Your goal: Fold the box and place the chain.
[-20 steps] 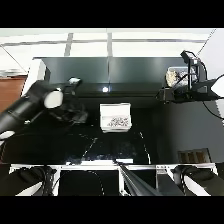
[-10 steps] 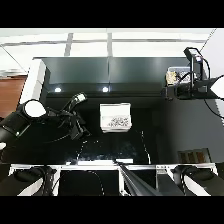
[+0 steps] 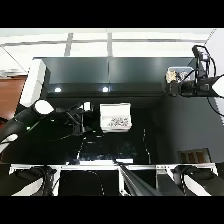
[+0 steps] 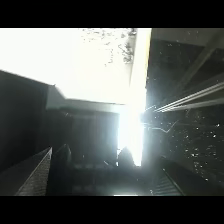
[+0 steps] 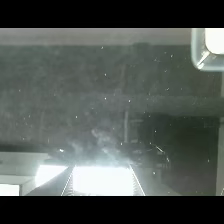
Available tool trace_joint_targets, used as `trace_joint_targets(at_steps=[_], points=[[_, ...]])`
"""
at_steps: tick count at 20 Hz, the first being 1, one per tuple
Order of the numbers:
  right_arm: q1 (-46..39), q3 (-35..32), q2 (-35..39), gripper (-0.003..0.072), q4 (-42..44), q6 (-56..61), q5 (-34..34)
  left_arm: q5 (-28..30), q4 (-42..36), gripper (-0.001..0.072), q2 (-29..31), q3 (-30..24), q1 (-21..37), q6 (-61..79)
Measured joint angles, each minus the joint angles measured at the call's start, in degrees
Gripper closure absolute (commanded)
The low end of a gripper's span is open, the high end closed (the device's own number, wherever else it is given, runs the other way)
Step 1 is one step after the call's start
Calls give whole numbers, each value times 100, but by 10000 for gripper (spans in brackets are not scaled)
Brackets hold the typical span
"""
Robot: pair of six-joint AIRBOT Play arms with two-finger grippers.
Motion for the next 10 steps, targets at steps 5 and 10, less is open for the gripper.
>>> trace_joint_targets(at_steps=[5, 10], points=[[-24, 0, -13, 285, -13, 42, -42, 118, -439, -5, -680, 127, -76, 767], [-28, 0, -13, 285, -13, 52, -48, 216, -1008, -5, -933, 192, -229, 962]])
